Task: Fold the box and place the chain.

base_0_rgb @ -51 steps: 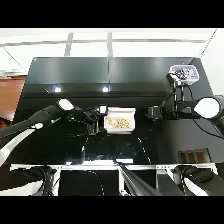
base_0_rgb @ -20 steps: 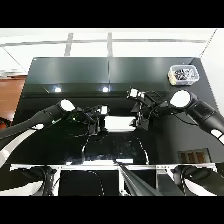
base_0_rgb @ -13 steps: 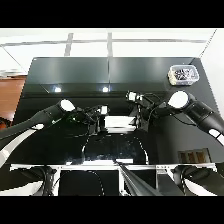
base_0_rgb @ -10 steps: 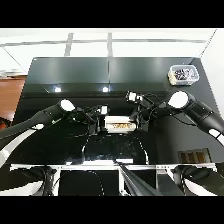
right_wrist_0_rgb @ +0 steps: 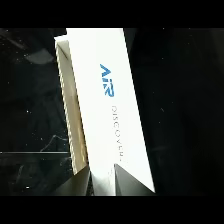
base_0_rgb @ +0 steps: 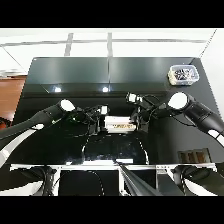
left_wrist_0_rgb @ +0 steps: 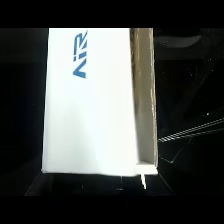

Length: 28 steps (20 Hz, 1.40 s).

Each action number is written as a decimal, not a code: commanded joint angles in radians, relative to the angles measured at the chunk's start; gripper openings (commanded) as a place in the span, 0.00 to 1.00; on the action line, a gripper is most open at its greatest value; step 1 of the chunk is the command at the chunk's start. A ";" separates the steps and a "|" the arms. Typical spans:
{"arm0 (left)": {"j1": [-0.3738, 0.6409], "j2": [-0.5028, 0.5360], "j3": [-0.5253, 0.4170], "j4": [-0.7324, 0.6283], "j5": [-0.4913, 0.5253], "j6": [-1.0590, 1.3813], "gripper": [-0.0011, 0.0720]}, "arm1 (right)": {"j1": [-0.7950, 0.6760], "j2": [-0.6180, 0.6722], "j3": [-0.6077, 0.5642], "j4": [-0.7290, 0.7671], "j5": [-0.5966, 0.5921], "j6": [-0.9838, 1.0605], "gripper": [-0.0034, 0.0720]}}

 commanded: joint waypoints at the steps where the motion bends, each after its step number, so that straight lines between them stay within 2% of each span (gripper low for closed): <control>1: 0.000 -0.001 0.001 0.000 0.000 0.000 0.70 | 0.001 0.000 -0.003 -0.003 0.005 -0.001 0.32; 9: 0.000 -0.001 0.001 0.000 0.000 0.000 0.70 | 0.001 0.000 -0.009 -0.003 0.005 0.001 0.32; 14: 0.000 -0.001 0.001 0.000 0.000 0.000 0.71 | 0.007 0.000 -0.065 0.000 -0.007 0.028 0.32; 17: 0.000 -0.001 0.001 0.000 0.000 0.000 0.71 | 0.001 0.029 -0.059 0.129 -0.048 0.175 0.32; 20: 0.000 -0.001 0.001 0.000 0.000 0.000 0.71 | -0.027 0.070 -0.055 0.292 -0.019 0.414 0.30; 23: 0.000 -0.001 0.001 0.000 0.000 0.000 0.70 | -0.012 0.069 -0.067 0.330 -0.002 0.661 0.30; 24: 0.000 -0.001 0.001 0.000 0.000 0.000 0.70 | 0.003 0.068 -0.079 0.330 -0.019 0.702 0.06; 28: 0.000 -0.001 0.001 0.000 0.000 0.000 0.70 | 0.053 0.015 -0.103 0.327 -0.121 0.778 0.07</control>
